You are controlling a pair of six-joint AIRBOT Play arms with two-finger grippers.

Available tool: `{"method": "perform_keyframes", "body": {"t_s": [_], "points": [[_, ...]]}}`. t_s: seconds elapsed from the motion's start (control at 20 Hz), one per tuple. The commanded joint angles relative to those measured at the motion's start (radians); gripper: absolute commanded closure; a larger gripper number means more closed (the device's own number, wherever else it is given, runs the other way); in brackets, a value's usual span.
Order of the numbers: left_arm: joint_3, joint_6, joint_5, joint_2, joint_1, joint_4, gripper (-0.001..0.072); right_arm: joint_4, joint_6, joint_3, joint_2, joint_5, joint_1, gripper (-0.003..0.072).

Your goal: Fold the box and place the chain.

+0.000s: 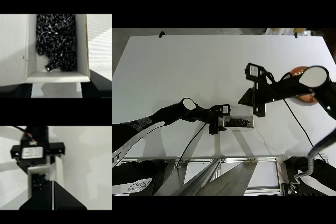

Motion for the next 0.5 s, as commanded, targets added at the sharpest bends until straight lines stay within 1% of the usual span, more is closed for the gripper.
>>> {"method": "perform_keyframes", "body": {"t_s": [0.0,0.1,0.4,0.45], "points": [[0.000,0.000,0.000,0.000,0.000,0.000,0.0348,-0.111,0.117,0.072,-0.113,-0.004,-0.017,0.0667],[0.000,0.000,0.000,0.000,0.000,0.000,0.0348,-0.145,0.146,0.070,-0.163,0.001,0.000,0.0667],[0.000,0.000,0.000,0.000,0.000,0.000,0.0348,-0.130,0.148,-0.020,-0.166,0.003,0.054,0.0664],[0.000,0.000,0.000,0.000,0.000,0.000,0.0348,-0.137,0.139,-0.035,-0.165,0.019,0.067,0.0634]]}}
